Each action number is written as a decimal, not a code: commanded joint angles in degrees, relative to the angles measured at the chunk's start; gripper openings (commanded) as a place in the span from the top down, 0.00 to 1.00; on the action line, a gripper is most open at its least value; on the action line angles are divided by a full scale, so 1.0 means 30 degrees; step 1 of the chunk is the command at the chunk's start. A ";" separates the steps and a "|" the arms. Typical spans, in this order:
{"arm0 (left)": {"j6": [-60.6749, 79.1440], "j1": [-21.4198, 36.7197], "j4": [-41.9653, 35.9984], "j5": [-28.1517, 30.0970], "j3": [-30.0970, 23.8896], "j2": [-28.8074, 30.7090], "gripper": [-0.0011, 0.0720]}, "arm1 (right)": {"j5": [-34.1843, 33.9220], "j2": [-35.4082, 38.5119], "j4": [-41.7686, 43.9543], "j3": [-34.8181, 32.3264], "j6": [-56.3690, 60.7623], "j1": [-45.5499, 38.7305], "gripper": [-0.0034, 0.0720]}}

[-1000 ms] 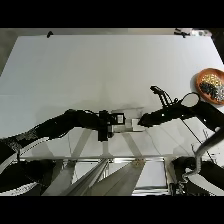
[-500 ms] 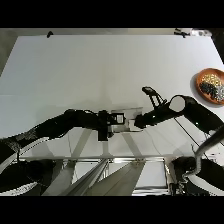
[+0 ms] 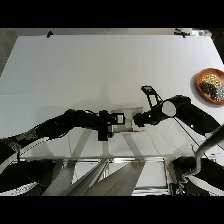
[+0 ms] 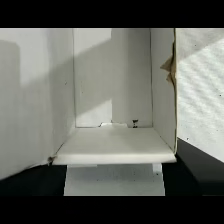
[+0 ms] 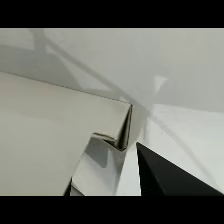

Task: Fold the box and place the chain.

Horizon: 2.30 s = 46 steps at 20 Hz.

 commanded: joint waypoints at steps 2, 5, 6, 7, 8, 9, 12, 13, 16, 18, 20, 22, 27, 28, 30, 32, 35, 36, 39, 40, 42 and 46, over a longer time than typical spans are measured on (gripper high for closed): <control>-0.0007 -0.0007 0.0015 0.0015 0.0022 0.0000 0.97 | 0.0444 -0.0073 -0.2288 0.0036 0.2776 0.0510 0.42; -0.0007 -0.0007 0.0022 0.0015 0.0022 0.0000 0.97 | 0.0372 -0.0328 -0.2113 0.0036 0.3286 0.0510 0.43; -0.0007 0.0000 0.0022 0.0015 0.0022 0.0000 0.97 | 0.0495 -0.0619 -0.1887 0.0036 0.3439 0.0510 0.43; -0.0007 -0.0007 0.0022 0.0015 0.0022 0.0000 0.97 | 0.0466 -0.0976 -0.1872 0.0036 0.3993 0.0648 0.43; -0.0015 0.0000 0.0022 0.0015 0.0022 0.0000 0.97 | 0.0306 -0.1333 -0.1989 0.0036 0.4430 0.0947 0.43; -0.0007 -0.0007 0.0022 0.0015 0.0022 0.0000 0.97 | -0.0029 -0.1581 -0.2098 0.0036 0.4750 0.1297 0.43; -0.0007 -0.0007 0.0015 0.0015 0.0022 0.0000 0.97 | -0.1333 -0.1792 -0.2295 0.0036 0.5705 0.2324 0.51; -0.0007 -0.0007 0.0022 0.0007 0.0022 0.0000 0.97 | -0.1603 -0.1792 -0.2288 0.0036 0.5734 0.2528 0.53; -0.0015 0.0000 0.0022 0.0015 0.0022 0.0000 0.97 | -0.1479 -0.1931 -0.2288 0.0036 0.5880 0.2732 0.53; -0.0007 -0.0007 0.0015 0.0015 0.0022 0.0000 0.97 | -0.1275 -0.2200 -0.2608 0.0036 0.6346 0.2725 0.54; -0.0007 0.0000 0.0022 0.0007 0.0022 0.0000 0.97 | -0.0874 -0.2506 -0.2871 0.0036 0.6390 0.2732 0.68; -0.0007 0.0000 0.0022 0.0007 0.0022 0.0000 0.97 | -0.0146 -0.2623 -0.3461 0.0036 0.6776 0.2732 0.81; -0.0007 0.0000 0.0015 0.0015 0.0022 0.0000 0.97 | 0.0277 -0.2623 -0.4007 0.0036 0.6739 0.2732 0.94; -0.0007 -0.0007 0.0015 0.0007 0.0022 0.0000 0.97 | 0.0175 -0.2623 -0.4000 0.0036 0.6623 0.2732 0.93; -0.0007 -0.0007 0.0022 0.0015 0.0022 0.0000 0.97 | -0.0029 -0.2623 -0.3993 0.0036 0.6630 0.2732 0.70; -0.0007 -0.0007 0.0022 0.0015 0.0022 0.0000 0.97 | -0.0051 -0.2623 -0.3993 0.0036 0.6623 0.2732 0.51; -0.0007 -0.0007 0.0015 0.0015 0.0022 0.0000 0.97 | -0.0066 -0.2623 -0.3993 0.0036 0.6623 0.2732 0.67; -0.0007 0.0000 0.0022 0.0007 0.0022 0.0000 0.97 | -0.0080 -0.2623 -0.3993 0.0036 0.6623 0.2732 0.78; -0.0007 0.0000 0.0015 0.0015 0.0022 0.0000 0.97 | -0.0109 -0.2688 -0.4014 0.0029 0.6528 0.2929 0.94; -0.0007 -0.0007 0.0015 0.0007 0.0022 0.0000 0.97 | -0.0182 -0.2776 -0.4080 0.0029 0.6535 0.3104 0.94; -0.0007 -0.0007 0.0015 0.0015 0.0022 0.0000 0.97 | -0.0452 -0.3002 -0.4080 0.0029 0.6535 0.3490 0.94; -0.0007 -0.0007 0.0022 0.0007 0.0022 0.0000 0.97 | -0.0612 -0.2994 -0.4073 0.0029 0.6521 0.3679 0.78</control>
